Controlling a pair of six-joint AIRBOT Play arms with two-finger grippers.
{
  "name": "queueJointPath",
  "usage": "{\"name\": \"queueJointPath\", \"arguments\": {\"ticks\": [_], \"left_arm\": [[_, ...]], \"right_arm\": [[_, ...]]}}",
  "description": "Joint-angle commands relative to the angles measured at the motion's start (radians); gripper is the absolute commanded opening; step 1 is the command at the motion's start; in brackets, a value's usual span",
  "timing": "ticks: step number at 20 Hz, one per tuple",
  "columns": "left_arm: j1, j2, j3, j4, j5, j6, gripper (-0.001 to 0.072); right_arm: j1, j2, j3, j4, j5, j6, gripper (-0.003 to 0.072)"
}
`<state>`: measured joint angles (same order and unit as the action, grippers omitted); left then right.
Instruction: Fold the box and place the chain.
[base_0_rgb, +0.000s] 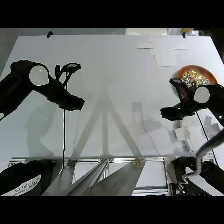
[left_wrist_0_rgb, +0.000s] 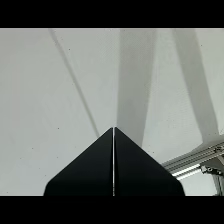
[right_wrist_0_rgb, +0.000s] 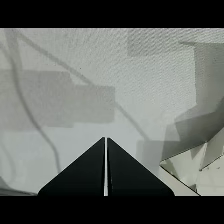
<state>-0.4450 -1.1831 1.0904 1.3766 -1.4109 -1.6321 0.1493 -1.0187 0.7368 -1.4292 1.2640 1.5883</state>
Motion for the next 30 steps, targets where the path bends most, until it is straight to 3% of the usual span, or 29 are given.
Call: {"name": "queueJointPath", "arguments": {"ticks": [1, 11, 15, 19, 21, 23, 26, 27, 28, 30], "left_arm": [[0.001, 0.001, -0.001, 0.0, 0.0, 0.0, 0.0008], [0.001, 0.0, -0.001, 0.0, 0.0, 0.0, 0.0008], [0.001, 0.001, -0.001, 0.0, 0.0, 0.0, 0.0008], [0.001, 0.0, -0.001, 0.0, 0.0, 0.0, 0.0008], [0.001, 0.001, -0.001, 0.0, 0.0, 0.0, 0.0008], [0.001, 0.001, -0.001, 0.0, 0.0, 0.0, 0.0008], [0.001, 0.0, -0.001, 0.0, 0.0, 0.0, 0.0008], [0.001, 0.001, -0.001, 0.0, 0.0, 0.0, 0.0008], [0.001, 0.0, -0.001, 0.001, 0.0, 0.0, 0.0008], [0.001, 0.001, -0.001, 0.0, 0.0, 0.0, 0.0008]], "right_arm": [[0.001, 0.0, 0.0, 0.0, 0.0, 0.0, 0.002], [0.001, 0.0, 0.0, 0.0, -0.002, 0.0, 0.002], [0.001, 0.0, 0.0, 0.013, -0.213, 0.003, 0.002], [0.0, 0.0, 0.0, -0.014, -0.216, -0.001, 0.002], [0.0, 0.0, 0.01, -0.148, -0.198, 0.018, 0.0019], [0.0, 0.001, 0.017, -0.41, -0.067, 0.141, 0.0019], [-0.004, 0.001, 0.017, -0.737, 0.122, 0.158, 0.0024], [-0.019, 0.001, 0.017, -0.763, 0.16, 0.157, 0.0076], [-0.047, 0.001, 0.017, -0.762, 0.194, 0.156, 0.0195], [-0.13, 0.001, 0.017, -0.762, 0.248, 0.114, 0.0526]]}}
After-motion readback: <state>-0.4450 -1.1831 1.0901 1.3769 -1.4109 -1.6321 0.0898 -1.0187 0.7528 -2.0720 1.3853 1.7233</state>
